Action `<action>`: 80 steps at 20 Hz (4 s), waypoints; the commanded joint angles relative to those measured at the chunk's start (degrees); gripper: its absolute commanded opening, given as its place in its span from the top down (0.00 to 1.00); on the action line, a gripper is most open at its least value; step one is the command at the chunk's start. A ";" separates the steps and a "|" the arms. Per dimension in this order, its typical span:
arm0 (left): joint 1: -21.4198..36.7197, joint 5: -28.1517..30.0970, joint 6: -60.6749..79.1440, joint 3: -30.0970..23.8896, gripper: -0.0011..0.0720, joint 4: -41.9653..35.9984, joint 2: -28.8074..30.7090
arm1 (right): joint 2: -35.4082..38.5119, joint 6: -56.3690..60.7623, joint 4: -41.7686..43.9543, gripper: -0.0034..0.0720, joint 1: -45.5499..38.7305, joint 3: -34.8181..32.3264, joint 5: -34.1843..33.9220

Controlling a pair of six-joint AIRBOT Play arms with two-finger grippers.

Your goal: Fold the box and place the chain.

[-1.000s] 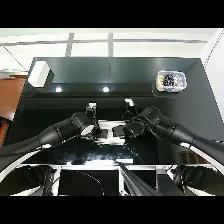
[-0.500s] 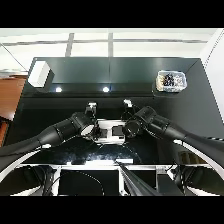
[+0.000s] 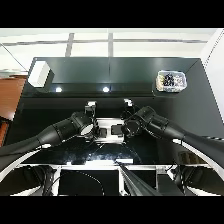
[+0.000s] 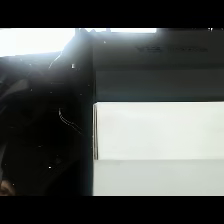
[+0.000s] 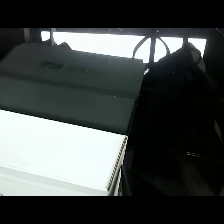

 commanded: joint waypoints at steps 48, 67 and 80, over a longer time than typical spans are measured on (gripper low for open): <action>-0.04 0.24 0.02 -0.02 0.94 -0.48 -0.04 | -4.72 7.08 -7.15 0.62 0.42 3.63 -6.23; -0.04 0.24 0.02 0.00 0.94 -0.48 -0.04 | -4.66 6.14 -10.51 0.92 1.46 6.64 -8.96; -0.04 -0.22 0.02 0.00 0.94 -0.46 -0.04 | -0.04 -2.05 -11.02 0.52 1.11 6.67 -11.63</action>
